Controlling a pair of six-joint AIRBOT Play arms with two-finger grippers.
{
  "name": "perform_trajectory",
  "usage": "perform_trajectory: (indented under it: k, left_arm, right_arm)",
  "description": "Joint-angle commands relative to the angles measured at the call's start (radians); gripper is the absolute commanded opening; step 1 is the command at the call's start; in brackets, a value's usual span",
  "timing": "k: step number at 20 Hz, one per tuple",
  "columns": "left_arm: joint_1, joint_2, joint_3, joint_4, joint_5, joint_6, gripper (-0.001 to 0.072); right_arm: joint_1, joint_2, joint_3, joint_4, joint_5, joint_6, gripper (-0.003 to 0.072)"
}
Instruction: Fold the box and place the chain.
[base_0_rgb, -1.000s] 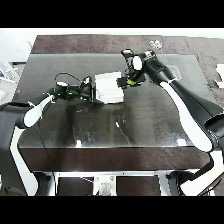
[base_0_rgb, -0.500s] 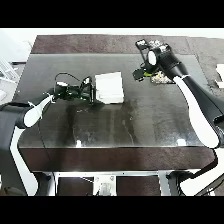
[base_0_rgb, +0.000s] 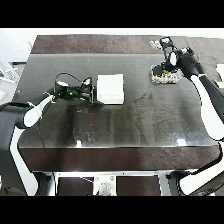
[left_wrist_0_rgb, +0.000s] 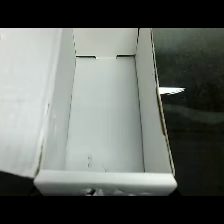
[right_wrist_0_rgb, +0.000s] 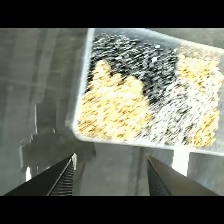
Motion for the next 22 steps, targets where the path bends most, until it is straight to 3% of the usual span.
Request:
perform_trajectory:
  k: [1, 3, 5, 10, 15, 19, 22]
  left_arm:
    - [0.001, -0.001, -0.001, 0.029, 0.026, 0.000, 0.0471]
    - [0.001, -0.001, -0.001, 0.029, 0.024, 0.000, 0.0470]
    - [0.001, -0.001, -0.001, 0.029, 0.024, 0.000, 0.0471]
    - [0.001, -0.001, 0.000, 0.028, 0.016, 0.000, 0.0471]
    - [0.001, -0.001, 0.000, 0.028, 0.015, 0.000, 0.0471]
    - [0.001, -0.001, 0.000, 0.028, 0.015, 0.000, 0.0471]
    - [0.001, -0.001, 0.000, 0.027, 0.015, 0.000, 0.0471]
  right_arm:
    - [-0.039, -0.011, -0.043, -0.001, -0.147, -0.018, 0.0511]
    - [-0.047, -0.026, -0.044, 0.001, -0.217, -0.019, 0.0510]
    - [-0.056, -0.045, -0.044, 0.008, -0.266, -0.019, 0.0411]
    - [-0.081, -0.100, -0.044, 0.065, -0.306, -0.021, 0.0406]
    - [-0.098, -0.129, -0.044, 0.250, -0.305, -0.134, 0.0406]
    - [-0.098, -0.159, -0.044, 0.263, -0.274, -0.137, 0.0405]
    - [-0.098, -0.172, -0.045, 0.277, -0.264, -0.144, 0.0223]
